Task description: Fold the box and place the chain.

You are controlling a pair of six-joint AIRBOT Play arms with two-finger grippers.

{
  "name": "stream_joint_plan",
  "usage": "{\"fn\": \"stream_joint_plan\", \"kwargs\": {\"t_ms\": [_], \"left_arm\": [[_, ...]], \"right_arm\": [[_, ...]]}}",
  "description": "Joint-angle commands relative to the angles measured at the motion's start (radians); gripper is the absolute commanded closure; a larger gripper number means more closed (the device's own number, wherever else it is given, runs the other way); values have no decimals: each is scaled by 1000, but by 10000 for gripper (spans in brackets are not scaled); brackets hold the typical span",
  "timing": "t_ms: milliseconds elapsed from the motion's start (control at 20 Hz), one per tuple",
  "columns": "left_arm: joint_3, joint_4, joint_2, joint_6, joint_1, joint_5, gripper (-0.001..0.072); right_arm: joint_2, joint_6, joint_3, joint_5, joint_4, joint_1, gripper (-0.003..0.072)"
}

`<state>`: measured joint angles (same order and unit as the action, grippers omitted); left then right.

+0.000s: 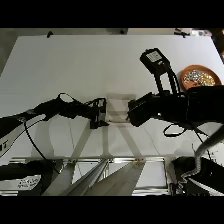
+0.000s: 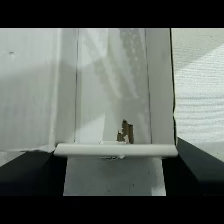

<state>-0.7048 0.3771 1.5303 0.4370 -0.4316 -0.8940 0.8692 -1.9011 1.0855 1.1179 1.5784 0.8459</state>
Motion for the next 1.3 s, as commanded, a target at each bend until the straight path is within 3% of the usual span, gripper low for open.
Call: {"fn": "stream_joint_plan", "kwargs": {"t_ms": [0,200,400,900,1250], "left_arm": [[0,0,0,0,0,0,435],[0,0,0,0,0,0,435],[0,0,0,0,0,0,435],[0,0,0,0,0,0,435],[0,0,0,0,0,0,435]], "right_arm": [[36,-32,-12,-14,18,13,676],[166,-44,-35,-96,-17,13,677],[293,-94,-58,-90,-16,13,676],[402,-168,-149,-237,-51,13,675],[500,-167,-149,-246,-75,13,673]]}}
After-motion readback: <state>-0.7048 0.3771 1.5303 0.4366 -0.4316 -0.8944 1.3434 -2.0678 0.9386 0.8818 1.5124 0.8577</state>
